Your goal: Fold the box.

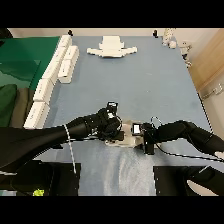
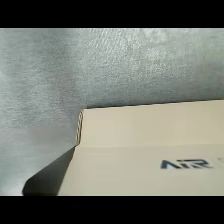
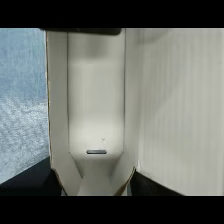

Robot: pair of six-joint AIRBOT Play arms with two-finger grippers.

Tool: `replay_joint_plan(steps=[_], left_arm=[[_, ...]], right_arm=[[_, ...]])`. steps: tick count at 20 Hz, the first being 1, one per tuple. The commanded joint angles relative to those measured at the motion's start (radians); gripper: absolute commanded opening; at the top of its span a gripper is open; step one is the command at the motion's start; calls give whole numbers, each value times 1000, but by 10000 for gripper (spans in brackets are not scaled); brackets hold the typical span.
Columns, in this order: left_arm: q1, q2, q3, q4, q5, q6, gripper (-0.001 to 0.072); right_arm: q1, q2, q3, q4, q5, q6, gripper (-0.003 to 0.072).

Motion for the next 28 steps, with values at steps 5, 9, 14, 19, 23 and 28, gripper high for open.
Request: replay_joint_plan(steps=[5,9,14,19,23,28], left_arm=[[1,0,56,65,-65,19,369],[0,-1,56,63,-64,18,342],[-7,-26,55,41,-92,-12,341],[-7,-62,56,47,-95,-90,341],[-7,-63,55,46,-97,-90,341],[-19,-64,55,47,-90,-84,12]], right_arm=[[1,1,1,-1,-1,1,534],[1,1,1,-1,-1,1,534],[1,1,1,-1,-1,1,534],[1,1,1,-1,-1,1,534],[1,1,1,-1,-1,1,534],[1,1,1,-1,-1,1,534]])
